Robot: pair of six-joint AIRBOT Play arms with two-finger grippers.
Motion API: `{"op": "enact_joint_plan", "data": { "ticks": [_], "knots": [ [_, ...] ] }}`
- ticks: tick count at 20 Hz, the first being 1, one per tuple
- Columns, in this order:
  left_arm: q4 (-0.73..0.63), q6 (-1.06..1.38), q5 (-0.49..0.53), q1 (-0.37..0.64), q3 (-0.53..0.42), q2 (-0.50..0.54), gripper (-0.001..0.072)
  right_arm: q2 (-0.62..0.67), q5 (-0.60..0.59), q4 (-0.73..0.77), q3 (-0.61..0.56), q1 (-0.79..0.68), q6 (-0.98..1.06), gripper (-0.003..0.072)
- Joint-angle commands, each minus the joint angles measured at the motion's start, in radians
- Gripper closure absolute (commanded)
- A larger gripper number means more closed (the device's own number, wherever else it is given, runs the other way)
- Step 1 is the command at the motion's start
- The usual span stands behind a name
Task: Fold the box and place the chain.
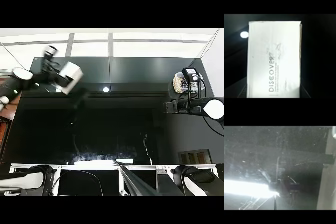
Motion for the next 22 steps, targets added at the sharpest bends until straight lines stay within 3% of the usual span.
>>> {"op": "enact_joint_plan", "data": {
  "ticks": [1, 4, 5, 10, 11, 12, 13, 17, 18, 19, 20, 22],
  "knots": [
    [0.127, -0.151, -0.031, 0.179, 0.247, -0.182, 0.0365, 0.000, -0.003, 0.035, 0.000, 0.000, 0.003, 0.0683],
    [0.419, -0.436, -0.030, 0.213, 0.446, -0.343, 0.0365, 0.000, -0.003, 0.048, 0.000, 0.000, 0.003, 0.0683],
    [0.459, -0.518, -0.035, 0.219, 0.494, -0.383, 0.0354, 0.000, -0.003, 0.048, 0.000, 0.000, 0.003, 0.0683],
    [0.455, -0.532, -0.257, 0.231, 0.727, -0.550, 0.0352, 0.000, -0.016, 0.046, 0.000, -0.001, 0.002, 0.0683],
    [0.460, -0.533, -0.268, 0.231, 0.738, -0.555, 0.0320, 0.000, -0.026, 0.046, 0.000, -0.001, 0.002, 0.0684],
    [0.462, -0.534, -0.269, 0.231, 0.747, -0.553, 0.0110, 0.000, -0.027, 0.046, 0.000, -0.001, 0.002, 0.0684],
    [0.467, -0.554, -0.280, 0.231, 0.764, -0.547, -0.0011, 0.000, -0.026, 0.046, 0.000, -0.001, 0.002, 0.0684],
    [0.566, -0.771, -0.468, 0.233, 0.931, -0.499, -0.0002, 0.000, -0.021, 0.047, 0.000, -0.001, -0.005, 0.0685],
    [0.580, -0.855, -0.547, 0.235, 0.981, -0.487, 0.0066, 0.000, -0.022, 0.045, 0.000, -0.001, -0.006, 0.0685],
    [0.584, -0.920, -0.612, 0.236, 0.996, -0.462, 0.0292, 0.000, -0.022, 0.046, 0.000, -0.001, -0.010, 0.0685],
    [0.574, -0.944, -0.676, 0.239, 0.975, -0.423, 0.0641, 0.000, -0.021, 0.046, 0.000, -0.001, -0.014, 0.0685],
    [0.524, -0.945, -0.772, 0.235, 0.885, -0.336, 0.0685, 0.001, -0.008, 0.047, 0.000, -0.001, -0.028, 0.0685]
  ]
}}
